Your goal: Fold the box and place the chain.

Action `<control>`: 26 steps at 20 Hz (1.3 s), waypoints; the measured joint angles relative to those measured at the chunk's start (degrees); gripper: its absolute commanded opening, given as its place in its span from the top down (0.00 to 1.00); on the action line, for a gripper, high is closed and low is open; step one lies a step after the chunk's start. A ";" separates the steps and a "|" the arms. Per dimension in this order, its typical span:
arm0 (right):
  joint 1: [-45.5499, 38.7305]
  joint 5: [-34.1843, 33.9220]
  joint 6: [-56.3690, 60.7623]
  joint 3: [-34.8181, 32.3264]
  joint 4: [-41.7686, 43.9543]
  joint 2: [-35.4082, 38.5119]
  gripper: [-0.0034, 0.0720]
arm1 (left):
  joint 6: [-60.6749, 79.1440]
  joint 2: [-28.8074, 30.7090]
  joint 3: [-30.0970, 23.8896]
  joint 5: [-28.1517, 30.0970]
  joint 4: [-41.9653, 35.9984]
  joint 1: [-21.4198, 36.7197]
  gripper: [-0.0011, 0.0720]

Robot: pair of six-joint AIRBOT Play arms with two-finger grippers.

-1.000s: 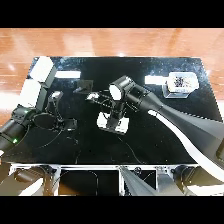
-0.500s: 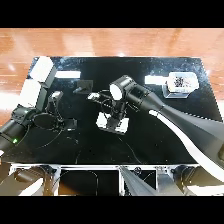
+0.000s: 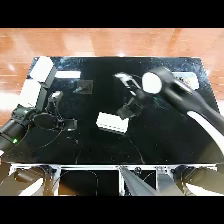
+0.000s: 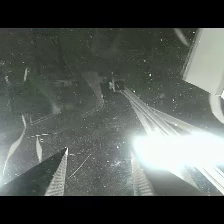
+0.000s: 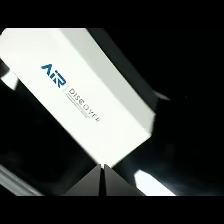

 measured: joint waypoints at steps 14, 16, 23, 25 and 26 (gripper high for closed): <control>4.50 -47.17 9.20 -34.23 36.83 13.29 0.91 | 0.04 0.00 0.00 -1.51 -1.03 0.00 0.29; 4.98 -47.41 8.74 -34.23 37.22 12.85 0.91 | 0.04 0.00 0.00 -1.68 -1.03 0.00 0.29; 6.62 -48.04 7.56 -32.85 37.70 10.25 0.91 | 0.07 0.00 0.00 -2.75 -1.07 0.00 0.29; 6.75 -47.91 7.10 -32.20 37.73 9.66 0.91 | 0.04 0.00 0.00 -2.82 -1.09 0.00 0.30; 6.78 -47.67 6.97 -32.00 37.73 9.44 0.91 | 0.07 0.00 0.00 -2.84 -1.07 0.00 0.29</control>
